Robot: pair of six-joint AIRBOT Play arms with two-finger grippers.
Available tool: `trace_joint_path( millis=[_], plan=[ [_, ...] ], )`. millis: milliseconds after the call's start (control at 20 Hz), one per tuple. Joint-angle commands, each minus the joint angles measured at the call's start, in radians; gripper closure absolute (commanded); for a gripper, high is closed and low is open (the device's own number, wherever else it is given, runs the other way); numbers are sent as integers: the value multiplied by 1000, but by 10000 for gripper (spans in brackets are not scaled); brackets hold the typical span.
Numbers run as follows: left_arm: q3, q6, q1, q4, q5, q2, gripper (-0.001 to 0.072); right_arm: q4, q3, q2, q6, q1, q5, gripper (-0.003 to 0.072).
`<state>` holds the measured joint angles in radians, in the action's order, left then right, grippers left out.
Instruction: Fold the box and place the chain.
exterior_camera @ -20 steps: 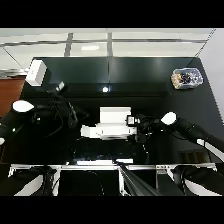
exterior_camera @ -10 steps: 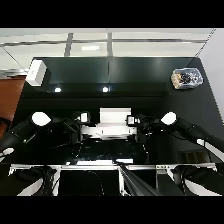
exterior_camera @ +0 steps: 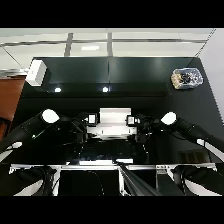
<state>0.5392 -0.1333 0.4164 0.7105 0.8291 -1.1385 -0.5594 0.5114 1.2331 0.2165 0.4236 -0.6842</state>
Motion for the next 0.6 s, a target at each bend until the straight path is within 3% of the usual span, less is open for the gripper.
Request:
trace_joint_path(
  millis=[0,100,150,550],
  plan=[
    [5,-2,3,-74,-6,-10,237,0,1,1,0,1,0,151],
    [5,-2,3,-109,-11,-13,366,0,1,1,0,1,0,151],
    [5,-2,4,-111,-9,-13,380,0,1,1,0,1,0,151],
    [5,-2,48,-227,-69,-51,380,0,1,1,0,1,0,151]
  ],
)
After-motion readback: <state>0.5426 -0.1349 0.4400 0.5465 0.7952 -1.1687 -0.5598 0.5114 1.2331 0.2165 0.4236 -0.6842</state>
